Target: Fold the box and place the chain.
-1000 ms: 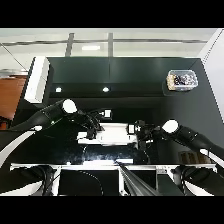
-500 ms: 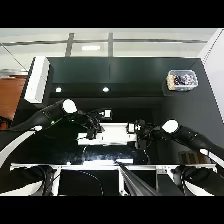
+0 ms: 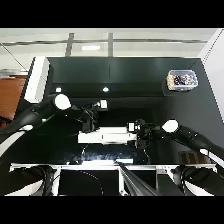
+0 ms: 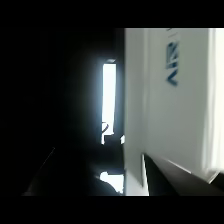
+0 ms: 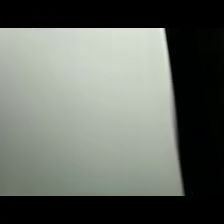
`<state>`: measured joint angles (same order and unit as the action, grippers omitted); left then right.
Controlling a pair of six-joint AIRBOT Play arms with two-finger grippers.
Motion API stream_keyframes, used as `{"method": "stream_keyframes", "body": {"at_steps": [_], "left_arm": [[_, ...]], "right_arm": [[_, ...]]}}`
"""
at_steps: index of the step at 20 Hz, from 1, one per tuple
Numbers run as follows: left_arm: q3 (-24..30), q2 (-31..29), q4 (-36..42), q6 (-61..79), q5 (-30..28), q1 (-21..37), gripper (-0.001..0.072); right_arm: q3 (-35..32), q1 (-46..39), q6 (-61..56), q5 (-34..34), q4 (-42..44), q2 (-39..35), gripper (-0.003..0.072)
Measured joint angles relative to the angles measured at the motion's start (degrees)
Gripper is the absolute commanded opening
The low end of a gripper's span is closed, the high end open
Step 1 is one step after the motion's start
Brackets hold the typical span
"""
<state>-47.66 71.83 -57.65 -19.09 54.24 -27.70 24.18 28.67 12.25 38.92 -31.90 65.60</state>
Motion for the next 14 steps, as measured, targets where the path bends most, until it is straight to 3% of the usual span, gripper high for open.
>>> {"method": "stream_keyframes", "body": {"at_steps": [1, 2, 3, 4, 7, 10, 14], "left_arm": [[-0.3, -1.7, -1.8, -3.3, 1.0, 1.0, 0.0613], [-0.5, -3.5, -3.3, -6.8, 2.2, 2.1, 0.0417], [-0.7, -5.3, -4.7, -11.1, 3.6, 3.4, 0.0136], [-0.9, -6.9, -5.7, -15.8, 5.4, 4.9, 0.0030], [-0.7, -9.9, -6.7, -25.6, 13.8, 8.4, 0.0027], [2.8, -12.3, -1.6, -31.1, 19.0, 8.5, 0.0028], [12.5, -15.8, 16.7, -29.9, 11.8, 3.4, 0.0028]], "right_arm": [[0.0, 0.0, 0.0, 0.0, 0.0, 0.0, 0.0566], [0.0, 0.0, 0.0, 0.0, 0.0, 0.0, 0.0566], [0.0, 0.0, 0.0, 0.0, 0.0, 0.0, 0.0566], [0.0, 0.0, 0.0, 0.0, 0.0, 0.0, 0.0566], [0.0, 0.0, 0.0, 0.0, 0.0, 0.0, 0.0566], [0.0, 0.0, 0.0, 0.0, 0.0, 0.0, 0.0566], [0.0, 0.0, 0.0, 0.0, 0.0, 0.0, 0.0566]]}}
